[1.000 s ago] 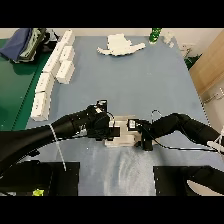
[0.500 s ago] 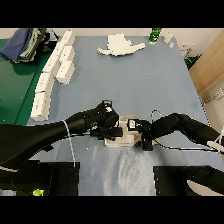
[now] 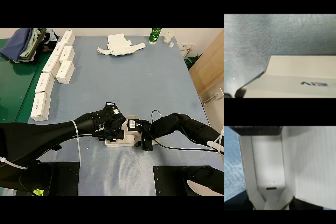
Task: Fold the box.
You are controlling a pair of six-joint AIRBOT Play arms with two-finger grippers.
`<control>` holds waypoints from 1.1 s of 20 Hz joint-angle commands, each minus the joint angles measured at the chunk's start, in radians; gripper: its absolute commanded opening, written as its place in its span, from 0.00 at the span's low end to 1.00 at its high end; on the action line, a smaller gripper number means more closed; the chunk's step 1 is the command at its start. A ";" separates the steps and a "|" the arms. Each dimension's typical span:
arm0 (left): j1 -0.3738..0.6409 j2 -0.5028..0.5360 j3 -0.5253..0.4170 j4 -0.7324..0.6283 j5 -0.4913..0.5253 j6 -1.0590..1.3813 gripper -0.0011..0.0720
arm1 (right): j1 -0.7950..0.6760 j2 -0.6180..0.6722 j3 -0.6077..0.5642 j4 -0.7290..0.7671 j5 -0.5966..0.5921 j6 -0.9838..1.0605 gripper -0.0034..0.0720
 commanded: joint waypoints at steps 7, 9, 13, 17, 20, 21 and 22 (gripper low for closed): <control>-0.002 -0.005 0.003 0.011 -0.006 -0.021 0.04 | 0.000 0.001 0.001 0.000 0.000 0.000 0.72; -0.002 -0.005 0.003 0.010 -0.005 -0.021 0.04 | 0.000 0.001 0.001 0.000 0.000 0.000 0.72; -0.002 -0.005 0.003 0.009 -0.006 -0.021 0.66 | 0.000 0.001 0.001 0.000 0.000 0.000 0.72; -0.002 -0.005 0.003 0.009 0.010 -0.021 0.68 | 0.000 0.001 0.001 0.000 0.000 0.000 0.72; -0.002 -0.006 0.003 0.009 0.054 -0.022 0.68 | 0.000 0.001 0.001 0.000 0.000 0.000 0.72; -0.002 -0.010 0.003 0.009 0.055 -0.023 0.68 | 0.000 0.001 0.001 0.000 0.000 0.000 0.72; -0.002 -0.014 0.003 0.008 0.051 -0.022 0.68 | 0.000 0.001 0.001 0.000 0.000 0.000 0.72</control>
